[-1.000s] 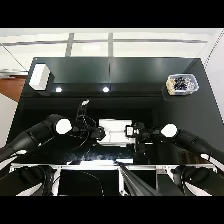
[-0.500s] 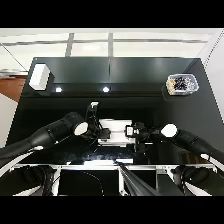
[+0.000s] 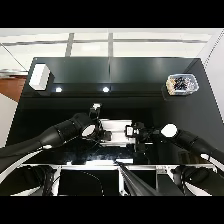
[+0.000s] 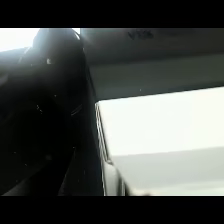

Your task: Fold the box and place the chain.

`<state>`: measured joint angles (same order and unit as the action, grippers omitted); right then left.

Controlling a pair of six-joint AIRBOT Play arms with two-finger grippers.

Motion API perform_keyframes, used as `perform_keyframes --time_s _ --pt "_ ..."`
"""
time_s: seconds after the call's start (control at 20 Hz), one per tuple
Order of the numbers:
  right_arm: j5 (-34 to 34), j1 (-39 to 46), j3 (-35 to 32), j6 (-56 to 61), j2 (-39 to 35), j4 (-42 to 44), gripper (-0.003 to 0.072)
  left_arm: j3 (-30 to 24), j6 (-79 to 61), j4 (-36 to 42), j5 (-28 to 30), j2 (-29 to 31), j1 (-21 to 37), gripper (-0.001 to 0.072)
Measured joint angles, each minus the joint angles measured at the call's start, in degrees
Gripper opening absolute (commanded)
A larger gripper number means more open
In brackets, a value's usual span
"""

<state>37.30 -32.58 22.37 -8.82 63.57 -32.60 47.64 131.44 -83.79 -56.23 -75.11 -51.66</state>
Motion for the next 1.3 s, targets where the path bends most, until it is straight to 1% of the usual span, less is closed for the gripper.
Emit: perform_keyframes --time_s 0.05,0.1,0.15,0.5,0.9,1.3 --pt "0.0 0.0 0.0 0.0 0.0 0.0 0.0309 0.17 0.68 -0.39 -0.17 -0.13 -0.17 0.0322" --pt "0.0 0.0 0.0 0.0 0.0 0.0 0.0308 0.31 1.22 -0.52 -0.33 -0.26 -0.37 0.0253" --pt "0.02 0.0 0.0 0.0 0.0 0.0 0.0308 0.48 1.62 -0.61 -0.35 -0.35 -0.66 0.0222" --pt "0.0 0.0 0.0 0.0 0.0 0.0 0.0308 1.6 3.56 -1.36 -1.25 -1.27 -2.1 0.0218" --pt "0.0 0.0 0.0 0.0 0.0 0.0 0.0308 3.98 3.98 -1.46 -2.45 -4.2 -2.47 0.0217" --pt "0.0 0.0 0.0 0.0 0.0 0.0 0.0308 4.48 4.15 -1.57 -3.98 -5.03 -2.47 0.0218"
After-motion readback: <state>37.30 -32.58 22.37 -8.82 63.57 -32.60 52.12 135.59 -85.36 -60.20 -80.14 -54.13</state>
